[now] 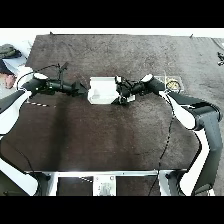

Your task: Fold the box and place the chain.

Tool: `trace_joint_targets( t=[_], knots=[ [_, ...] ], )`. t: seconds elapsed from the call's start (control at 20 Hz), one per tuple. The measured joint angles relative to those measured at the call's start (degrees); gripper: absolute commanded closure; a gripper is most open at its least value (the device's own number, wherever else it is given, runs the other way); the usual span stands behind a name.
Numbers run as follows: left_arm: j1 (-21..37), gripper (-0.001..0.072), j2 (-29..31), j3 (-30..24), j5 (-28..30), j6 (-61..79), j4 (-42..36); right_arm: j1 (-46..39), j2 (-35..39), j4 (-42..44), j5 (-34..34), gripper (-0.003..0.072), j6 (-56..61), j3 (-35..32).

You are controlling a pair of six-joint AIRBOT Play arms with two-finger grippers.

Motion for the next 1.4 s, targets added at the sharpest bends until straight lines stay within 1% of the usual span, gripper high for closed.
trace_joint_targets(
  t=[0.1,0.55,0.9,1.15,1.4],
  knots=[
    [-0.85,0.0347,0.02,1.18,-0.37,-1.03,1.05,0.0,0.0,0.0,0.0,0.0467,0.0,0.0],
    [-5.09,0.0347,0.24,6.05,-0.92,-9.86,10.36,0.0,0.0,0.0,0.0,0.0467,0.0,0.0],
    [-8.61,0.0347,0.31,10.14,-2.23,-20.24,19.5,0.0,0.0,0.0,0.0,0.0467,-0.02,0.0],
    [-11.17,0.0347,0.42,11.23,-2.08,-26.27,24.96,0.0,0.0,0.0,0.0,0.0467,-0.02,0.0],
    [-13.51,0.0347,0.48,11.47,0.11,-31.12,28.98,0.0,0.0,-0.02,0.0,0.0467,0.04,0.0]
  ],
)
